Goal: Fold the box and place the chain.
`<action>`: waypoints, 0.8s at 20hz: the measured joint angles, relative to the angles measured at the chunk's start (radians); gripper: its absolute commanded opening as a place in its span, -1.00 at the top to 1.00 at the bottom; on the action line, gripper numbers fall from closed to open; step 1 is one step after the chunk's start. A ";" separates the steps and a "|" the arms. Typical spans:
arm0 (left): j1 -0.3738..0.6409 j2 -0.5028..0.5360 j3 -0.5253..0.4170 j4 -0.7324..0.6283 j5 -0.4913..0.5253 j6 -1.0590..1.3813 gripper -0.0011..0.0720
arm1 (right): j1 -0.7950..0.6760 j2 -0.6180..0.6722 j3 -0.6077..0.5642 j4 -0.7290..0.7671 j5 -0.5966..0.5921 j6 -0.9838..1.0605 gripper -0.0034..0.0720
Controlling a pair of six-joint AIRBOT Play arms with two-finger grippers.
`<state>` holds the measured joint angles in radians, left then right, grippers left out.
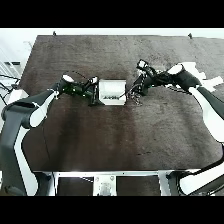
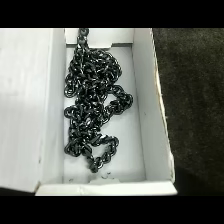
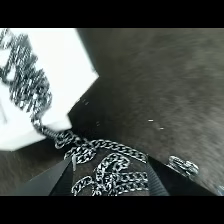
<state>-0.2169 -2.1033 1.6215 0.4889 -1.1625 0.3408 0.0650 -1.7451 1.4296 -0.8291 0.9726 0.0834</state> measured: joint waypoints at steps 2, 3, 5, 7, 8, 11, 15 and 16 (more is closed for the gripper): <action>0.000 0.000 0.000 0.000 0.000 0.000 0.01 | 0.004 -0.051 0.049 -0.026 0.021 -0.026 -0.44; 0.000 0.000 0.000 0.000 0.000 0.000 0.01 | 0.006 -0.076 0.070 -0.040 0.031 -0.037 -0.42; 0.000 0.000 0.000 0.000 0.000 0.000 0.01 | 0.008 -0.111 0.097 -0.057 0.050 -0.050 -0.41; 0.000 0.000 0.000 0.000 0.000 0.000 0.01 | 0.010 -0.136 0.110 -0.068 0.061 -0.064 -0.41; 0.000 0.000 0.000 0.000 0.000 0.000 0.01 | 0.014 -0.145 0.115 -0.072 0.065 -0.070 -0.41; 0.000 0.000 0.000 0.000 0.000 0.000 0.01 | 0.029 -0.165 0.122 -0.077 0.071 -0.080 -0.41; 0.000 0.000 0.000 0.000 0.000 0.000 0.01 | 0.047 -0.180 0.126 -0.080 0.075 -0.085 -0.40; 0.000 0.000 0.000 0.000 0.000 0.000 0.01 | 0.049 -0.184 0.126 -0.080 0.077 -0.085 -0.38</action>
<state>-0.2169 -2.1033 1.6215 0.4889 -1.1625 0.3408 0.1139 -1.9289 1.5558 -0.9096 1.0496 -0.0013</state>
